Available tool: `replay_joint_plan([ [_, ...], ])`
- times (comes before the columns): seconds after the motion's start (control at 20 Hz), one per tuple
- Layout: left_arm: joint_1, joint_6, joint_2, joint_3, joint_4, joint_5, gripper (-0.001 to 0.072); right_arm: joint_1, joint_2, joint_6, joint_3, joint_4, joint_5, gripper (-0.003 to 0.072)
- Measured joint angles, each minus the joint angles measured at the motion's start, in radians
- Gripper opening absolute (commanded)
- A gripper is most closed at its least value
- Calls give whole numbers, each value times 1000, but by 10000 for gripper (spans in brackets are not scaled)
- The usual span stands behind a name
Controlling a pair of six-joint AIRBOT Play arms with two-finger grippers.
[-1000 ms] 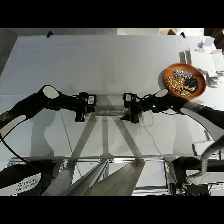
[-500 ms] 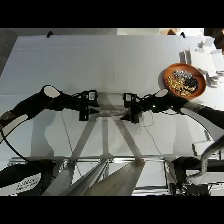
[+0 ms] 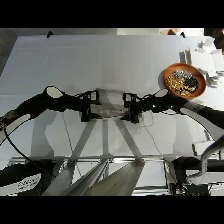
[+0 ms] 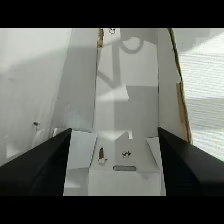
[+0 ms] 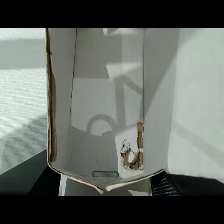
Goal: Fold the box and place the chain.
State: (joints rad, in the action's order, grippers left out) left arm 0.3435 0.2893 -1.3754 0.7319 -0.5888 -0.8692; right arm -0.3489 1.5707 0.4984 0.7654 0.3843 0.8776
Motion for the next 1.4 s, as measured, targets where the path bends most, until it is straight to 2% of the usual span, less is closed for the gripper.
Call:
replay_joint_plan([
  [0.05,0,0,0,0,0,0,475,0,0,0,0,0,0,433],
  [0.2,0,0,3,0,-10,8,38,0,0,1,0,1,1,433],
  [0.25,0,0,10,0,-8,8,9,0,0,1,0,1,2,433],
  [0.4,-1,0,55,0,-13,-3,9,0,0,2,0,1,1,433],
  [0.6,-27,-36,195,0,-64,-15,9,0,0,1,0,1,2,433],
  [0.75,-98,-224,303,0,-126,-20,4,0,0,1,0,1,1,433],
  [0.9,-209,-542,352,0,-203,-25,6,0,0,1,0,1,1,433],
  [1.0,-268,-764,346,0,-277,-43,3,0,0,1,0,1,1,433],
  [1.15,-314,-1032,282,0,-377,-113,1,0,0,1,0,1,1,433],
  [1.25,-319,-1130,216,0,-387,-160,2,0,0,1,0,1,1,433],
  [1.4,-285,-1234,121,0,-401,-159,3,0,0,1,0,1,1,433],
])
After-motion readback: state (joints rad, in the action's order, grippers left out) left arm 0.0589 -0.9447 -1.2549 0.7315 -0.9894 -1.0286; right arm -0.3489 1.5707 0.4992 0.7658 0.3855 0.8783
